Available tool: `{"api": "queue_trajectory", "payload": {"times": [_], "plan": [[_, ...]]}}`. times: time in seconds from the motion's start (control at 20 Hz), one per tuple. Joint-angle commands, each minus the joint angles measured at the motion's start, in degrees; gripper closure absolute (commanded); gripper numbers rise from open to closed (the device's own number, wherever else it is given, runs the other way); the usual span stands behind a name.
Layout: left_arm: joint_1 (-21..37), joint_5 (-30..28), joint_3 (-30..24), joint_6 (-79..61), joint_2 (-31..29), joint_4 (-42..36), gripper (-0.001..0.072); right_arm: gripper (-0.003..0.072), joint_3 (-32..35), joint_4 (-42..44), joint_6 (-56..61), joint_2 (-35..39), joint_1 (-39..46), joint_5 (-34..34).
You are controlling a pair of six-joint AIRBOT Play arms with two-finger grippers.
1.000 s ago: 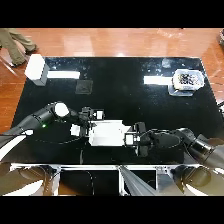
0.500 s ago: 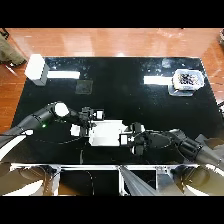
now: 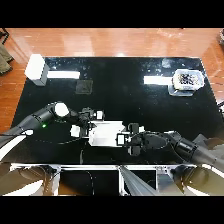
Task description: Fold the box and place the chain.
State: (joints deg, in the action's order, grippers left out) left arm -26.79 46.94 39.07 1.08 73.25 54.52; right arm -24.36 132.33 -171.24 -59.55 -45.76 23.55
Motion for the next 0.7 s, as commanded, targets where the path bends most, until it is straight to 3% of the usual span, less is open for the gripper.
{"api": "queue_trajectory", "payload": {"times": [0.0, 0.65], "plan": [[0.0, 0.1, 0.0, 0.8, 0.0, 0.0, 0.0689, -0.0007, 0.0, 1.4, 0.7, -0.2, -0.7, -1.8], [0.0, 0.3, 0.0, 0.8, 0.0, 0.0, 0.0689, -0.0008, -0.2, 3.0, 6.1, 4.8, 4.0, -2.1]]}}
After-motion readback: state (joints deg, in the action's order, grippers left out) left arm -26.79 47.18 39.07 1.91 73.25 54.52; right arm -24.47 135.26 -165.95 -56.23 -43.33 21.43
